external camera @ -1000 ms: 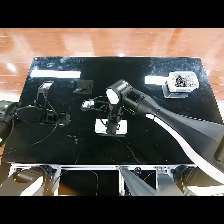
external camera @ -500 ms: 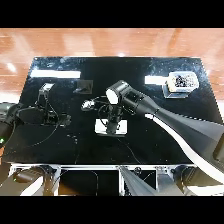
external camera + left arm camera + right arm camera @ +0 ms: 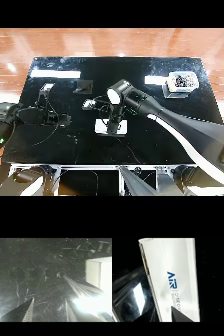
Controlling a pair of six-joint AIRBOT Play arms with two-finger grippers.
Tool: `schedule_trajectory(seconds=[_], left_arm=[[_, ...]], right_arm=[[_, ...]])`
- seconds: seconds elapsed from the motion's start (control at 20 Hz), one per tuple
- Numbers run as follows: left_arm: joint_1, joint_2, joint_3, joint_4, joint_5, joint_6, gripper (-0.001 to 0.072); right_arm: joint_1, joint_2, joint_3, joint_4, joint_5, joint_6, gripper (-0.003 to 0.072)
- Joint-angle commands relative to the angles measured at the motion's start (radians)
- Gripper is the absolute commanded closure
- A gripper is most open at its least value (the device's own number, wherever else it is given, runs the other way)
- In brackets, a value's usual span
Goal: Fold the box and place the chain.
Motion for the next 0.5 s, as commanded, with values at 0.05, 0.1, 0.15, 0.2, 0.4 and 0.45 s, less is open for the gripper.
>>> schedule_trajectory(seconds=[0.05, 0.1, 0.15, 0.2, 0.4, 0.45], left_arm=[[0.0, 0.001, 0.004, -0.019, -0.002, 0.059, 0.0202], [0.0, 0.001, 0.008, -0.019, -0.008, 0.068, 0.0202], [0.0, 0.001, 0.013, -0.021, -0.021, 0.084, 0.0202], [0.0, 0.0, 0.019, -0.026, -0.042, 0.095, 0.0202], [0.0, -0.035, 0.057, -0.072, -0.084, 0.176, 0.0203], [0.0, -0.06, 0.066, -0.116, -0.088, 0.248, 0.0203]], right_arm=[[-0.04, 0.056, 0.002, 0.005, 0.018, 0.088, 0.043], [-0.063, 0.072, 0.002, 0.006, 0.033, 0.124, 0.043], [-0.092, 0.087, 0.001, 0.007, 0.058, 0.161, 0.0431], [-0.133, 0.106, -0.009, 0.014, 0.087, 0.202, 0.0431], [-0.38, 0.257, -0.285, 0.101, 0.119, 0.248, 0.043], [-0.446, 0.301, -0.379, 0.101, 0.098, 0.248, 0.043]])
